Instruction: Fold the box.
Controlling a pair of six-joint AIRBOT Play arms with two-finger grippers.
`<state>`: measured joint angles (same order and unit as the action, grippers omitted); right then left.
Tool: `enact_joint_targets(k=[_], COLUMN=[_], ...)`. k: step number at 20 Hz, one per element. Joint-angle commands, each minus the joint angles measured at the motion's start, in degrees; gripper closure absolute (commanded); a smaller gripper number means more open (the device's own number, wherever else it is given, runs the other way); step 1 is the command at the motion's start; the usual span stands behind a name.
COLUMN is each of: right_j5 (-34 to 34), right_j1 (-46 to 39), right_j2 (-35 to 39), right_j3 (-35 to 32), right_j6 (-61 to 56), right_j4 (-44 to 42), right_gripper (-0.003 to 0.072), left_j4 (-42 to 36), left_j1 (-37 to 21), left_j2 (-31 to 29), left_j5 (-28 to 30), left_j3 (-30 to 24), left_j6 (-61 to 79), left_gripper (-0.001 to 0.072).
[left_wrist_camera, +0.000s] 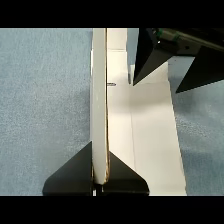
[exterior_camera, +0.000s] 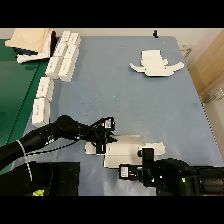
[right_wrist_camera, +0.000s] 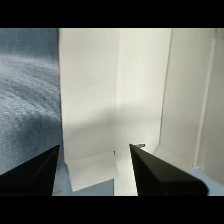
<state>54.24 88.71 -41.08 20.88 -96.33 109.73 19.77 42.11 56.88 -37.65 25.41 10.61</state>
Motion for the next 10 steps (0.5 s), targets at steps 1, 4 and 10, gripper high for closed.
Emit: enact_joint_targets(k=[1, 4, 10], right_j5=[-0.8, -0.8, -0.8], right_j1=[1.1, 1.2, 4.2], right_j2=[-0.2, -0.6, -0.6], right_j3=[-0.9, -0.9, -0.8], right_j6=[-5.9, -5.9, -5.8], right_j4=[6.5, 5.0, 0.9], right_gripper=[0.0019, 0.0019, 0.0019], left_j4=[0.0, 0.0, 0.0], left_j1=[0.0, 0.0, 0.0], left_j2=[0.0, 0.0, 0.0], left_j5=[0.0, 0.0, 0.0], left_j3=[0.0, 0.0, 0.0], left_j6=[0.0, 0.0, 0.0], left_gripper=[0.0692, 0.0692, 0.0692])
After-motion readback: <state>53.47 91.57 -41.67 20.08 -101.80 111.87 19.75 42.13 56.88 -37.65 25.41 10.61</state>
